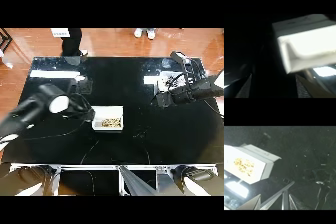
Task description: Fold the box and place the chain.
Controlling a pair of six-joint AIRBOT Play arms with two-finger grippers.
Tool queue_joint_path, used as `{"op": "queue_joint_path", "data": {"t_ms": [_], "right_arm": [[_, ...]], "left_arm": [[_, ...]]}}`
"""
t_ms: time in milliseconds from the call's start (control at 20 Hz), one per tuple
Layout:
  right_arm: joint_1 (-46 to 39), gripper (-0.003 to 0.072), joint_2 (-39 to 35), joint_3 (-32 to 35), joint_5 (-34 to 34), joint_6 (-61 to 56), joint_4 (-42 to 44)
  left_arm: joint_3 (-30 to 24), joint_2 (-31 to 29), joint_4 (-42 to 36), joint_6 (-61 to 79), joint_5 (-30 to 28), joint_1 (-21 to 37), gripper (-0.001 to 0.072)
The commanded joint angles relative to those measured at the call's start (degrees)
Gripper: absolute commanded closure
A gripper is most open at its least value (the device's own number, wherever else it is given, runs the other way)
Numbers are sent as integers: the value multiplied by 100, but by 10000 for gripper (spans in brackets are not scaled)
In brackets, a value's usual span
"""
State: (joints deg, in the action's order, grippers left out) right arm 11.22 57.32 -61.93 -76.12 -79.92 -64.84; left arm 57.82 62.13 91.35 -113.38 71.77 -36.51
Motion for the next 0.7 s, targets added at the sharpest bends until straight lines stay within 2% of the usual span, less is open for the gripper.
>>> {"op": "queue_joint_path", "data": {"t_ms": [0,50,100,250,400,500,650], "right_arm": [[-2,262,-4,0,87,-11,-37],[0,83,0,-2,39,-44,-39],[31,-19,17,0,-50,-2,-57],[286,-24,122,-2,61,111,-164],[599,-23,319,-94,835,-83,-146],[702,-22,662,-511,1016,-492,-264],[883,-16,1620,-1580,748,-1060,-721]], "left_arm": [[2,-951,909,212,844,280,61],[-4,-1163,1025,219,916,455,61],[-28,-1355,990,225,905,688,61],[-61,-1499,146,800,813,1294,61],[-409,-1469,-837,1427,323,1705,61],[-719,-1469,-1244,1440,127,1818,60],[-1165,-1471,-1775,1572,-201,1775,61]]}}
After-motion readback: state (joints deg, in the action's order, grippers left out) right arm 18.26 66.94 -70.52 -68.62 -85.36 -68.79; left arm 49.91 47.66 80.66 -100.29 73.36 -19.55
